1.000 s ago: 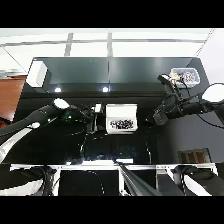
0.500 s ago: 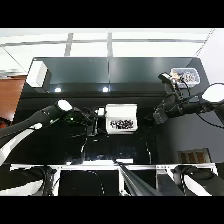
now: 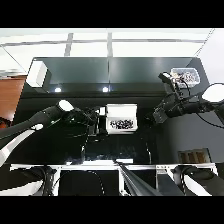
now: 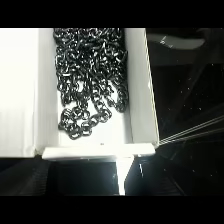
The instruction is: Fold the box and place the chain.
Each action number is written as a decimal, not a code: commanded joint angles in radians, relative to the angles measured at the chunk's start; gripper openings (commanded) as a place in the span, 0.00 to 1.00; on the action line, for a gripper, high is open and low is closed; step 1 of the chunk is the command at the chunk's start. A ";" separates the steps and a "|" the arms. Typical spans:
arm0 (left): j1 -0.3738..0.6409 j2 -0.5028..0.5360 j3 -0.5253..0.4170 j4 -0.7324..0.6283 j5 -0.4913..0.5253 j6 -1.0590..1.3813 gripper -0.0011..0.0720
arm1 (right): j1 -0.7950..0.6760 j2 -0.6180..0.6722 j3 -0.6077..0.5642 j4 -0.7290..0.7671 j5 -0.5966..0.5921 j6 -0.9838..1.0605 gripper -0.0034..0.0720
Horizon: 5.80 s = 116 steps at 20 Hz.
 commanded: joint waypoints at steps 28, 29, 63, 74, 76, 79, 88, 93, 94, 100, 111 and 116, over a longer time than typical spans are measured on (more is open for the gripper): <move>-0.040 -0.001 0.002 -0.004 0.059 -0.032 0.72 | 0.102 -0.253 0.063 0.036 -0.153 -0.575 0.95; -0.040 -0.001 0.002 -0.004 0.059 -0.032 0.72 | 0.107 -0.253 0.065 0.022 -0.129 -0.584 0.95; -0.040 -0.001 0.002 -0.003 0.053 -0.033 0.72 | 0.280 -0.221 0.073 -0.061 -0.180 -0.556 0.97; -0.040 -0.001 0.002 -0.001 0.028 -0.033 0.72 | 0.314 -0.243 0.074 -0.061 -0.135 -0.748 0.97; -0.040 -0.001 0.002 -0.001 0.028 -0.033 0.72 | 0.314 -0.243 0.074 -0.062 -0.154 -0.731 0.97; -0.040 -0.001 0.002 -0.001 0.027 -0.033 0.72 | 0.315 -0.242 0.074 -0.052 -0.147 -0.646 0.66; -0.040 -0.001 0.002 -0.001 0.027 -0.033 0.72 | 0.315 -0.242 0.075 -0.038 -0.154 -0.557 0.44; -0.040 -0.001 0.002 -0.001 0.027 -0.033 0.72 | 0.315 -0.242 0.075 -0.064 -0.158 -0.557 0.30; -0.040 -0.001 0.002 -0.001 0.027 -0.033 0.72 | 0.315 -0.242 0.075 -0.065 -0.158 -0.557 0.30; -0.040 -0.001 0.002 -0.001 0.027 -0.033 0.72 | 0.315 -0.242 0.075 -0.063 -0.161 -0.556 0.29; -0.040 -0.001 0.002 -0.001 0.027 -0.033 0.72 | 0.315 -0.241 0.075 -0.057 -0.164 -0.538 0.21; -0.040 -0.001 0.002 -0.001 0.027 -0.033 0.72 | 0.315 -0.241 0.075 -0.063 -0.152 -0.538 0.22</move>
